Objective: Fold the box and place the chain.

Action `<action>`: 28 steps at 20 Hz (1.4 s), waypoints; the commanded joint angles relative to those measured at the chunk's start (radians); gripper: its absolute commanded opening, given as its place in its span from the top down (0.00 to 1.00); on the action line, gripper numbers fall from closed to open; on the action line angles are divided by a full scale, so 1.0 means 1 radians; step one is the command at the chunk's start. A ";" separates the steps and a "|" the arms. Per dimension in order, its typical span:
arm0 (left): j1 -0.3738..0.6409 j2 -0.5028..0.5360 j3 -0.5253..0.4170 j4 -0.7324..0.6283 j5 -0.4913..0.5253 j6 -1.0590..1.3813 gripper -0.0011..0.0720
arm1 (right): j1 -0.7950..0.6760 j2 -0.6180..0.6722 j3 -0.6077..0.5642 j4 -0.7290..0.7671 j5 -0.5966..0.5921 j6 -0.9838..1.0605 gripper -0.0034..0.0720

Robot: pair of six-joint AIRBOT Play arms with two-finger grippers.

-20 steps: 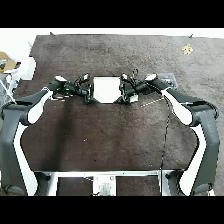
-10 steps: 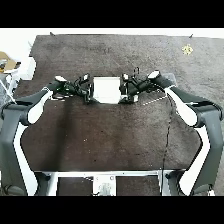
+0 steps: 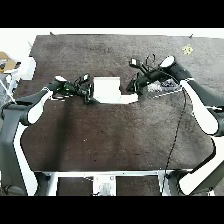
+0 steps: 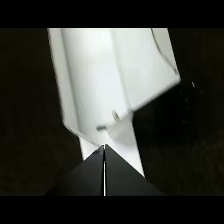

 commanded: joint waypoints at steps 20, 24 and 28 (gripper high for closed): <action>0.000 0.000 0.000 0.000 0.001 0.000 0.36 | 0.060 -0.171 -0.002 0.210 -0.267 -0.087 0.95; 0.000 0.000 0.000 0.000 0.001 0.000 0.36 | 0.059 -0.139 -0.001 0.221 -0.288 -0.123 0.95; 0.000 0.000 0.000 0.000 0.001 0.000 0.36 | 0.036 -0.009 -0.001 0.171 -0.218 -0.113 0.95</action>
